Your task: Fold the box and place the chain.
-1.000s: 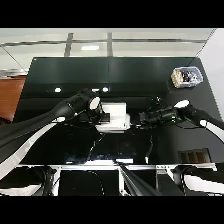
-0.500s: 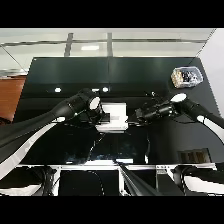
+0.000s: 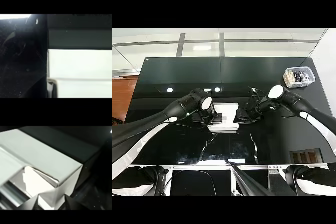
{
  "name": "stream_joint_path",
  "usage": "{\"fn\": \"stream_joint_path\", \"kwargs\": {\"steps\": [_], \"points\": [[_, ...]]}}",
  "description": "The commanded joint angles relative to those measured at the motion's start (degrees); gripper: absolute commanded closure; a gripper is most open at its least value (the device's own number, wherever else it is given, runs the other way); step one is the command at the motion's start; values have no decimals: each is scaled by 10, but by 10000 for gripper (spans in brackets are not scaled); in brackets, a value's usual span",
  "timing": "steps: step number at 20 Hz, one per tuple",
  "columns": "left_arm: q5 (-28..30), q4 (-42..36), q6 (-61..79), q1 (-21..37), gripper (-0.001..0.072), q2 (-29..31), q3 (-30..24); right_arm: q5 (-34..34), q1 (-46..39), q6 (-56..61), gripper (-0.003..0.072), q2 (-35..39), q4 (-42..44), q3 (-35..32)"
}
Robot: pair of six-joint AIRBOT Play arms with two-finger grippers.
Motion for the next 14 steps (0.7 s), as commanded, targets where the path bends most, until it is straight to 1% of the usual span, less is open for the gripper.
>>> {"fn": "stream_joint_path", "kwargs": {"steps": [1, 4, 8, 10, 11, 14], "points": [[0, 0, 0, 0, 687, 0, 1, -29, 43, 107, 318, 0, -98, 29], [1, 0, 0, 0, 687, 0, 1, -50, 78, 207, 318, 0, -203, 43], [1, 0, 0, 0, 687, 0, 1, -49, 130, 321, 319, -7, -332, 71], [1, 0, 0, 0, 687, 0, 1, -49, 154, 368, 319, -16, -371, 86], [1, 0, 0, 0, 687, 0, 1, -48, 164, 389, 340, -21, -387, 94], [1, 1, 0, 0, 687, 0, 1, -33, 187, 437, 340, -42, -416, 115]]}}
